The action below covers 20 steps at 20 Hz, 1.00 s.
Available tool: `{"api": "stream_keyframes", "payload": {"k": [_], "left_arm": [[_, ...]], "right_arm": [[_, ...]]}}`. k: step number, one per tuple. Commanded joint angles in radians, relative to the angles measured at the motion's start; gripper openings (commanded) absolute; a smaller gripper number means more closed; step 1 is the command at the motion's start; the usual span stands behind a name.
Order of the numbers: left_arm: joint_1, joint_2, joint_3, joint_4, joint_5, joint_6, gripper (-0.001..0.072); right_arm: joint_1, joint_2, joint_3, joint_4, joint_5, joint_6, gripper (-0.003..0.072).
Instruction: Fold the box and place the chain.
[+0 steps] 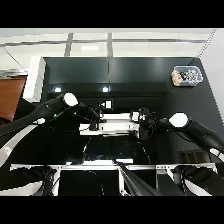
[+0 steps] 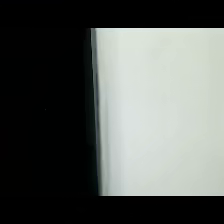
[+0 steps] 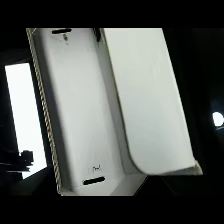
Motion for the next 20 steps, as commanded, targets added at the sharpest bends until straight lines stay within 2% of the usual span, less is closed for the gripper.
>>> {"api": "stream_keyframes", "payload": {"k": [1,9,20], "left_arm": [[0.0,-0.001,0.001,-0.001,0.001,0.0,0.0026],[-0.001,-0.003,0.001,0.0,0.005,0.0,0.0026],[-0.015,-0.015,0.001,-0.001,0.004,0.0,0.0026]], "right_arm": [[-0.009,-0.048,0.001,0.148,0.021,-0.177,0.0708],[-0.071,-0.163,0.001,0.156,0.099,-0.274,0.0708],[-0.074,-0.19,0.008,0.133,0.098,-0.271,0.0707]]}}
